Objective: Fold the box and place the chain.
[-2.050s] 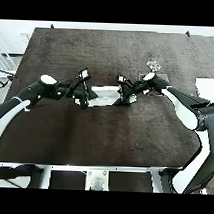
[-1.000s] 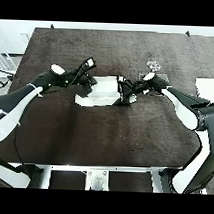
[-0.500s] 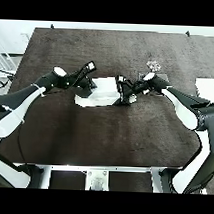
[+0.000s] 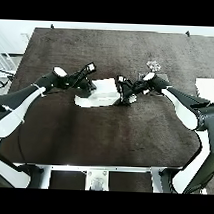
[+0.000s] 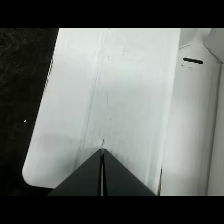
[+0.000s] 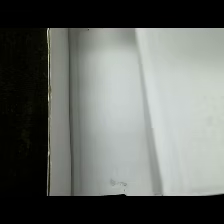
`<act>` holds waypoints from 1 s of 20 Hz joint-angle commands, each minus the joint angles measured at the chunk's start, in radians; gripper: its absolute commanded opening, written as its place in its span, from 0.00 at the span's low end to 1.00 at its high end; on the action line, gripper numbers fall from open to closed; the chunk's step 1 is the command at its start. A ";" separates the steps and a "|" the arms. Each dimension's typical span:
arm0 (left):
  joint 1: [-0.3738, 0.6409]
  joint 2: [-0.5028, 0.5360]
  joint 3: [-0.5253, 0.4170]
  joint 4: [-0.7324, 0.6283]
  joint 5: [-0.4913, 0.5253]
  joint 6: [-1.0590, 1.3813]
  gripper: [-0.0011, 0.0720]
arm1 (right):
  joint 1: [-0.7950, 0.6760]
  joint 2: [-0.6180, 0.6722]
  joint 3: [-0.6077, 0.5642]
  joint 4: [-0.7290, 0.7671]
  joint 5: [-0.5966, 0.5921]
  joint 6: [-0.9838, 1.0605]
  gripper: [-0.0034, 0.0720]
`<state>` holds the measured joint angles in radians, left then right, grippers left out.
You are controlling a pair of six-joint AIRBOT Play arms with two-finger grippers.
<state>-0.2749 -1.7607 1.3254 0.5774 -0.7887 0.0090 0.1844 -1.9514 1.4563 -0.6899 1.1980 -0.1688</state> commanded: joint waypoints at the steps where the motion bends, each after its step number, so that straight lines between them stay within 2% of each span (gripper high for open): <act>1: 0.000 0.030 0.008 0.000 -0.006 0.016 0.04 | 0.000 0.000 0.000 0.001 -0.001 0.002 0.81; 4: 0.000 0.117 0.014 0.074 -0.029 0.005 0.04 | 0.000 0.000 0.000 0.001 -0.001 0.001 0.81; 8: 0.000 0.226 0.014 0.320 -0.129 -0.162 0.04 | 0.000 0.000 0.000 0.001 -0.001 0.002 0.81; 9: 0.000 0.235 0.015 0.349 -0.195 -0.178 0.23 | 0.000 0.000 0.000 0.001 0.000 0.002 0.81; 10: 0.000 0.240 0.014 0.361 -0.256 -0.222 0.62 | 0.000 0.000 0.000 0.001 0.000 0.002 0.81; 11: 0.000 0.239 0.014 0.380 -0.294 -0.269 0.77 | 0.000 0.000 0.000 0.001 -0.001 0.002 0.81; 13: 0.000 0.238 0.014 0.438 -0.323 -0.324 0.76 | 0.000 0.000 0.000 0.001 -0.001 0.002 0.81; 14: -0.002 0.234 0.014 0.466 -0.324 -0.356 0.79 | 0.000 0.000 0.000 0.001 0.000 0.002 0.81; 15: -0.003 0.227 0.014 0.501 -0.322 -0.400 0.89 | 0.000 0.000 0.000 0.001 0.000 0.002 0.81; 17: -0.017 0.198 0.014 0.555 -0.322 -0.454 0.89 | 0.000 0.000 0.000 0.001 -0.001 0.002 0.81; 20: -0.045 0.154 0.014 0.558 -0.293 -0.444 0.89 | 0.000 0.000 0.000 0.001 -0.001 0.001 0.81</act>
<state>-0.3016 -1.5761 1.3392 1.0889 -1.0897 -0.3962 0.1844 -1.9514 1.4563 -0.6891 1.1973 -0.1673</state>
